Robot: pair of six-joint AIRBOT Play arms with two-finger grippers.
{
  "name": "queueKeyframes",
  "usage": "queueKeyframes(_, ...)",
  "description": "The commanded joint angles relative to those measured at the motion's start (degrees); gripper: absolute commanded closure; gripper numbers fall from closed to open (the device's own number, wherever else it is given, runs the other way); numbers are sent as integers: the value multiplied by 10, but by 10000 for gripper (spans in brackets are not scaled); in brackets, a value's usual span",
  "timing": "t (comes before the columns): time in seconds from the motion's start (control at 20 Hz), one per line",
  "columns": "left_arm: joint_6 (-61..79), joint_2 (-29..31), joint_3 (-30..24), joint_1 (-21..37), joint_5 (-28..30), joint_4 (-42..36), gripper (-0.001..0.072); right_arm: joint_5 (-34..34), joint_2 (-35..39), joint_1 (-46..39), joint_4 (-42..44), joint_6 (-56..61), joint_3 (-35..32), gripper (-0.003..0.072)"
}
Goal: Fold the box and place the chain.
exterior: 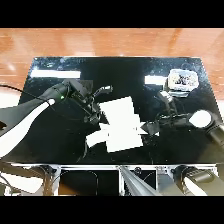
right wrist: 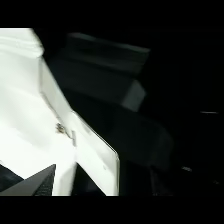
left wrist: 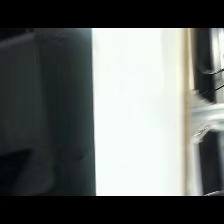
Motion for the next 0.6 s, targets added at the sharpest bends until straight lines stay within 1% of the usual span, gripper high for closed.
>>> queueKeyframes(0.0,26,15,30,-23,-57,136,697,88,0,-41,-105,7,82,-34)
queueKeyframes(0.05,25,23,30,-41,-71,188,698,98,0,-47,-121,2,102,-34)
queueKeyframes(0.1,24,30,28,-59,-75,219,698,106,1,-48,-135,-9,121,-34)
queueKeyframes(0.15,22,42,22,-76,-85,235,698,112,1,-48,-144,-20,135,-34)
queueKeyframes(0.25,22,76,-4,-96,-122,230,699,117,2,-48,-145,-26,145,-34)
queueKeyframes(0.3,22,97,-25,-103,-147,223,698,120,1,-48,-145,-26,145,-34)
queueKeyframes(0.4,22,148,-90,-113,-214,210,699,128,2,-48,-139,-34,145,-34)
queueKeyframes(0.55,34,212,-191,-127,-331,205,697,114,4,-48,-74,-95,145,-34)
